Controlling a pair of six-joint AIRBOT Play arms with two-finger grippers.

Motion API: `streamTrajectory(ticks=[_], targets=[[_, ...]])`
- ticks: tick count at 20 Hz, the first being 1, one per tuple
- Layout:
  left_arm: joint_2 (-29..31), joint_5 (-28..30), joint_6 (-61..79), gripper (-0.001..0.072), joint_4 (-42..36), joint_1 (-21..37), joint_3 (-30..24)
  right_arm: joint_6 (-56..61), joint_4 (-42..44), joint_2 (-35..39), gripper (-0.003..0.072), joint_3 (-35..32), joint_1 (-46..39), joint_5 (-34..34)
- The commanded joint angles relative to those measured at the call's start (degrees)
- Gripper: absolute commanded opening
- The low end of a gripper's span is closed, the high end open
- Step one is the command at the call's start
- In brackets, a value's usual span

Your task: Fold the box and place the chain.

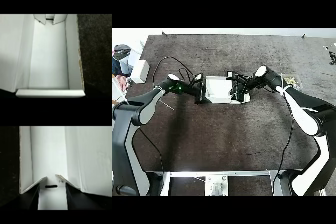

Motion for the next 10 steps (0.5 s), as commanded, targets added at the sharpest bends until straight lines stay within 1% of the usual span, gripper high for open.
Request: streamTrajectory(ticks=[1,4,6,7,10], targets=[[-0.02,0.0,0.02,0.0394,-0.11,0.0,0.04,-0.42,-0.5,-0.04,0.0335,-0.02,0.2,-1.36],[-0.02,0.02,0.02,0.0394,-0.13,0.0,0.04,-1.9,-0.28,-0.07,0.0336,-0.02,1.53,-4.13],[-0.02,0.02,0.02,0.0394,-0.13,0.0,0.04,-3.43,-0.26,-0.07,0.0337,-0.02,2.38,-4.26],[-0.02,0.02,0.02,0.0395,-0.13,0.0,0.04,-3.43,-0.26,-0.07,0.0355,-0.02,2.6,-4.57],[-0.02,0.0,0.02,0.0395,-0.13,0.0,0.04,-4.37,1.27,-0.31,0.0356,-0.02,2.6,-4.68]])
